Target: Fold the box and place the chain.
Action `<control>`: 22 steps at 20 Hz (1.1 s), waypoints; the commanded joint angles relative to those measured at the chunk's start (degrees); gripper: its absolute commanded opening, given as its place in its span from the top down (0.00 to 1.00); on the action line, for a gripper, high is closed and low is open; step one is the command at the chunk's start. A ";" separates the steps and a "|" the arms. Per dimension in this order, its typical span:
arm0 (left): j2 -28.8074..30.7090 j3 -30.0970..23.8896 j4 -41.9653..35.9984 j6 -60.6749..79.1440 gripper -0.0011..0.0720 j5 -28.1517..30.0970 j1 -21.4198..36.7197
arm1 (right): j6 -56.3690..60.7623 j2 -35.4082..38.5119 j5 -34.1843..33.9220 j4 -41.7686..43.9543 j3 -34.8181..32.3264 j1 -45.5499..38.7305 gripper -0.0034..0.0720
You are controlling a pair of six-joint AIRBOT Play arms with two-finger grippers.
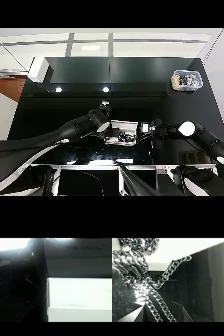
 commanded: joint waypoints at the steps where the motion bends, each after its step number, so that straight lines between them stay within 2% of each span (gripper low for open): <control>1: -0.04 -0.02 0.02 0.02 0.94 0.02 0.02 | -0.55 -0.48 -0.50 -0.87 -0.04 0.90 0.25; 3: -0.04 -0.02 0.02 0.02 0.94 0.02 0.02 | -0.48 -0.50 -0.90 -0.81 -0.04 1.46 0.25; 4: -0.04 -0.02 0.02 0.02 0.94 0.02 0.02 | -0.31 -0.48 -0.59 -0.81 -0.04 1.53 0.38; 5: -0.04 -0.02 0.02 0.02 0.94 0.02 0.02 | -0.31 -0.48 0.17 -0.85 -0.04 1.53 0.74; 6: -0.04 -0.02 0.02 0.02 0.94 0.02 0.02 | -0.26 -0.50 0.96 -0.85 -0.04 1.53 0.82; 8: -0.04 -0.02 0.02 0.02 0.94 0.02 0.02 | 1.55 -0.48 2.45 -0.81 -0.04 1.53 0.83; 10: -0.04 -0.02 0.02 0.02 0.94 0.04 0.02 | 4.39 -0.39 3.26 -0.83 -0.02 1.53 0.90; 15: -0.04 -0.02 0.02 0.04 0.94 0.04 0.02 | 13.40 2.05 7.74 -1.29 2.05 1.51 0.90; 18: -0.04 -0.02 0.02 0.02 0.94 0.04 0.02 | 21.90 4.98 14.01 -5.60 7.43 1.33 0.90; 20: -0.04 -0.02 0.02 0.02 0.94 0.04 0.02 | 28.39 6.78 20.46 -9.14 12.85 0.28 0.90; 22: -0.04 -0.02 0.02 0.02 0.94 0.04 0.02 | 31.98 7.80 27.93 -8.39 19.21 -1.38 0.90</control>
